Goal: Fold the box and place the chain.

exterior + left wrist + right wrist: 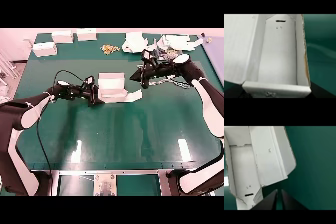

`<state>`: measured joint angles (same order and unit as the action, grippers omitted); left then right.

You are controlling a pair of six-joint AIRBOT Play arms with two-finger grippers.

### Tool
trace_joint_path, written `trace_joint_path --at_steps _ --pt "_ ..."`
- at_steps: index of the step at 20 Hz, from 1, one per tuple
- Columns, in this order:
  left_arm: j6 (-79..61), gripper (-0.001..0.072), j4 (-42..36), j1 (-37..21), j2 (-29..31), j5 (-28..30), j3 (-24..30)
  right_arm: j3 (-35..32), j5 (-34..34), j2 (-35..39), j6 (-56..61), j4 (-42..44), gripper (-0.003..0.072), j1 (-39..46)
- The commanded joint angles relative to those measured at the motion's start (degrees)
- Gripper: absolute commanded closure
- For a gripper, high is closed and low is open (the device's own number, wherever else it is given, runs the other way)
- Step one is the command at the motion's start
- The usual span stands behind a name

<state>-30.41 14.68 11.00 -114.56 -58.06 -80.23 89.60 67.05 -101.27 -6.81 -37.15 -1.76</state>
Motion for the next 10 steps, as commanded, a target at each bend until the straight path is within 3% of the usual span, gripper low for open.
trace_joint_path --at_steps 1,5,10 --pt "0.0 0.042 0.1 0.0 0.0 0.0 0.0 -4.0 2.4 1.5 0.6 -1.1 0.0121 1.6" --pt "0.0 0.042 0.0 0.0 0.0 0.0 0.0 -8.5 1.6 0.5 -4.6 -1.0 0.0112 1.4" --pt "0.0 0.0419 0.0 0.0 0.0 0.0 0.0 -8.7 -0.9 -1.5 -4.6 0.1 0.0112 0.7"
